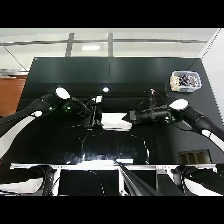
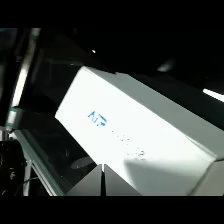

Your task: Fold the box and place the chain.

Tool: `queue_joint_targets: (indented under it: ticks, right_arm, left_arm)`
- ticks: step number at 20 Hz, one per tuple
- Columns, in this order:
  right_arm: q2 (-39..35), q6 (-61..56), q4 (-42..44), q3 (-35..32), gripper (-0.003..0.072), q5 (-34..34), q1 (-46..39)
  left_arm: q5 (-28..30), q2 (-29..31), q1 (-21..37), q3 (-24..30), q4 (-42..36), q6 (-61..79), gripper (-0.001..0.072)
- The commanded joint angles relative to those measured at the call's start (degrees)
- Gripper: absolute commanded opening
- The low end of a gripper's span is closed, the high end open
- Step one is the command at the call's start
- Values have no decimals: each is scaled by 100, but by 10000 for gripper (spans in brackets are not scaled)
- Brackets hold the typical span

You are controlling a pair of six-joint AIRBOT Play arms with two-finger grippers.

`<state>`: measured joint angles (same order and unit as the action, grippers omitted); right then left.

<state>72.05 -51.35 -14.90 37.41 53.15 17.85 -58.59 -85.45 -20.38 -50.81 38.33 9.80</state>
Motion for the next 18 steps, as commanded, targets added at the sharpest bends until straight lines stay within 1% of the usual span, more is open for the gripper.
queue_joint_targets:
  ticks: [1,7,11,13,15,18]
  right_arm:
    - [330,-76,-170,-17,10,-90,24]
    - [380,-96,-297,-17,10,-186,48]
    - [378,-92,-293,-13,10,-101,46]
    - [341,-90,-319,81,11,149,0]
    - [127,-92,-374,262,10,570,-138]
    - [-634,-236,-789,531,11,1123,-595]
  left_arm:
    - [7,-2,0,-7,0,0,511]
    - [7,-2,0,-7,0,0,511]
    - [4,-2,0,-7,0,2,510]
    - [-37,-2,0,-7,-2,2,502]
    - [-44,-2,0,-7,-2,2,501]
    - [-42,11,11,-7,11,0,508]
